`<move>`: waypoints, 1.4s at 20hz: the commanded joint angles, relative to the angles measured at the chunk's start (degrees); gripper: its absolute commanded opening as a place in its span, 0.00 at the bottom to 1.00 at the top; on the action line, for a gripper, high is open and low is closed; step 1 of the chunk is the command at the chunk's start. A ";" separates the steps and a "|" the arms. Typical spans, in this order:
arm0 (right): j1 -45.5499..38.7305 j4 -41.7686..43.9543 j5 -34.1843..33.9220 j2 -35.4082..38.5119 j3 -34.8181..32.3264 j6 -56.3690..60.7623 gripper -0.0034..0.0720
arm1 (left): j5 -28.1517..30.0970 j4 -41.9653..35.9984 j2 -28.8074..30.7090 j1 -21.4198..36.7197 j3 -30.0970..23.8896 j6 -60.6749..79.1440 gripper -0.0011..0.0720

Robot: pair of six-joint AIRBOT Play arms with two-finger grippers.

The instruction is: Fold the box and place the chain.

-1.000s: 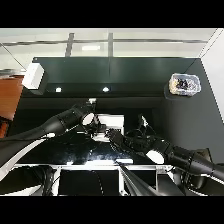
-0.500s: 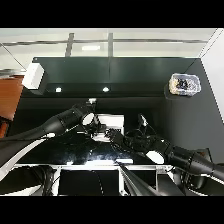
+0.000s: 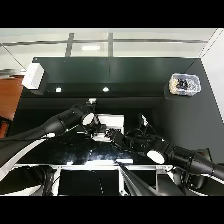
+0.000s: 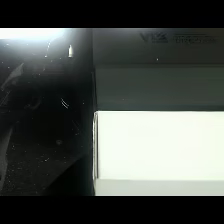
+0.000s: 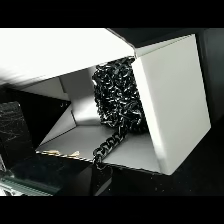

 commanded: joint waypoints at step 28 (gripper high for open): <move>-1.60 -3.78 10.29 4.70 0.07 -2.36 0.63 | 0.37 0.04 -0.02 0.02 -0.02 0.02 0.06</move>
